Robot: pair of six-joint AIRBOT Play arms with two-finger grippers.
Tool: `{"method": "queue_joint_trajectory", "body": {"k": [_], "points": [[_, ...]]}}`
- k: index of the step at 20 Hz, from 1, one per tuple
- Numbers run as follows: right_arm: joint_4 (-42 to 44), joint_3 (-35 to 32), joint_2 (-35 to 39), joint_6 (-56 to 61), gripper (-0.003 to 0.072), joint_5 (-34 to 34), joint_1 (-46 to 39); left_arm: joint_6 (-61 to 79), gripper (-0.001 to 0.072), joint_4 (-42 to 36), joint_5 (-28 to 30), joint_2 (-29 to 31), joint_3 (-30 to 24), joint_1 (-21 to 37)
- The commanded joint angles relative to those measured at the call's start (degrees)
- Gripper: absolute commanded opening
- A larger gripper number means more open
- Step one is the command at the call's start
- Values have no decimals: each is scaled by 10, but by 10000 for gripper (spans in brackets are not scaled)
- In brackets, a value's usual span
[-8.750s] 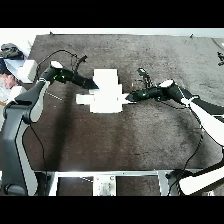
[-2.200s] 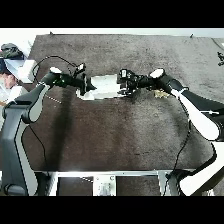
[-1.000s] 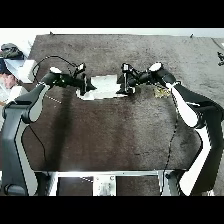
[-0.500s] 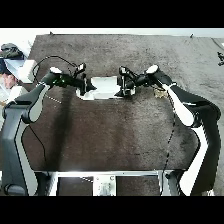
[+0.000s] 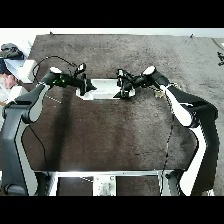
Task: Fold the box and place the chain.
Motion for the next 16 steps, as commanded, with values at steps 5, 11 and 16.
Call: {"method": "queue_joint_trajectory", "body": {"k": [5, 11, 16], "points": [[18, 22, -26, 17, 585, 20, -1, 0, 12, 0, 1, 0, 0, 0], [32, 22, -35, 17, 585, 24, -2, 0, 12, 0, 1, 0, 0, 0], [32, 22, -36, 17, 583, 24, -4, 0, 12, 0, 1, 0, 0, 0]]}}
